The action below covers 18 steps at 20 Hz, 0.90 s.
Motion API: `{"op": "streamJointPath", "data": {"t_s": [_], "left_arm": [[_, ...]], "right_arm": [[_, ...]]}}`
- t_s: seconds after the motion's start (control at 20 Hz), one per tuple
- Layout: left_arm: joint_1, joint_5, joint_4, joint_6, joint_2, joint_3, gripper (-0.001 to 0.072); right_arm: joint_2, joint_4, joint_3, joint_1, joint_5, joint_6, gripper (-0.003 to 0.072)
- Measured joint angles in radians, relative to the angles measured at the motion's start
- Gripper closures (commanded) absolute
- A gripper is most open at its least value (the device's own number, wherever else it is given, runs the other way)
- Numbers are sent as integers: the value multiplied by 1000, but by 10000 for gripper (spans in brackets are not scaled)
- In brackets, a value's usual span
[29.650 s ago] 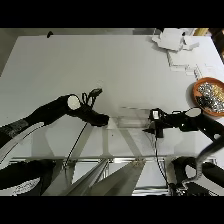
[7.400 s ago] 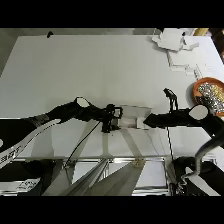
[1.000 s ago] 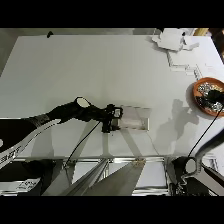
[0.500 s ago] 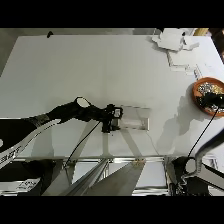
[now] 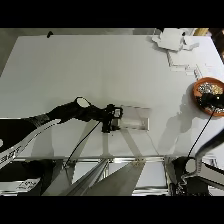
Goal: Fold the box and place the chain.
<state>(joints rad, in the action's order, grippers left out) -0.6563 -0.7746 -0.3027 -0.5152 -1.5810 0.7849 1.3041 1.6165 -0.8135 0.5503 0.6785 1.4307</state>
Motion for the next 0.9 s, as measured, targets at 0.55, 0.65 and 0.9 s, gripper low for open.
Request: {"op": "streamJointPath", "data": {"t_s": [0.55, 0.65, 0.9], "left_arm": [[0, 0, 0, 0, 0, 0, 206], [0, 0, 0, 0, 0, 0, 206], [0, 0, 0, 0, 0, 0, 206]], "right_arm": [[-2, -18, 0, -9, 14, -8, 664], [-26, -23, 0, -23, 25, -16, 664], [-142, -26, 0, -78, 72, -40, 664]]}}
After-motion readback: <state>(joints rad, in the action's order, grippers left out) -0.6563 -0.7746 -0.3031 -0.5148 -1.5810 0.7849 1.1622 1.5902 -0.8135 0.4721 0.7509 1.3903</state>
